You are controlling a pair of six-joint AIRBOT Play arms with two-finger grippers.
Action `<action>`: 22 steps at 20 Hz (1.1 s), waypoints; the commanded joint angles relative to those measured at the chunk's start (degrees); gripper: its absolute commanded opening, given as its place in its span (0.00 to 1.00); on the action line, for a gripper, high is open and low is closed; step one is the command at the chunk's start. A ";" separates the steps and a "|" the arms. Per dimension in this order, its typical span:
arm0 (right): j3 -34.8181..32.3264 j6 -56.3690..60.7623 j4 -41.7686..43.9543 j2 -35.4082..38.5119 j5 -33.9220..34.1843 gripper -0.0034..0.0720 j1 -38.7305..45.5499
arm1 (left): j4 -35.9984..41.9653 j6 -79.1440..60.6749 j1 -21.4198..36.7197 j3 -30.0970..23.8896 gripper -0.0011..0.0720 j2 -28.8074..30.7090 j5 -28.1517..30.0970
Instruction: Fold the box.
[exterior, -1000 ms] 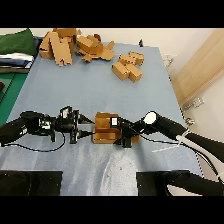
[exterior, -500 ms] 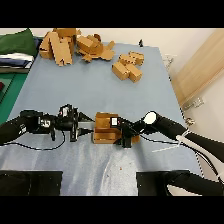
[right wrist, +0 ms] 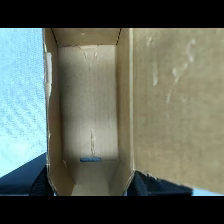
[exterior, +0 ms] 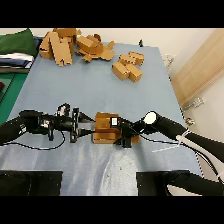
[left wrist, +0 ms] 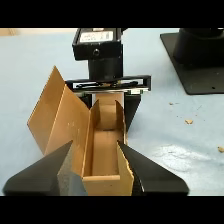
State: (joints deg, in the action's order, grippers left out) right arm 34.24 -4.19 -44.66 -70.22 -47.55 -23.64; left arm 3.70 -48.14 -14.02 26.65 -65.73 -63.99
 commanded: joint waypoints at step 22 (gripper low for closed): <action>0.02 0.02 -0.09 -0.02 0.00 0.59 0.02 | 3.80 4.72 -0.31 0.04 0.60 0.00 -7.74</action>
State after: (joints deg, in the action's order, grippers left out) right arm 34.24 -4.16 -44.75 -70.22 -47.55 -23.64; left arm 7.64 -45.74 -14.31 26.68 -65.73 -76.25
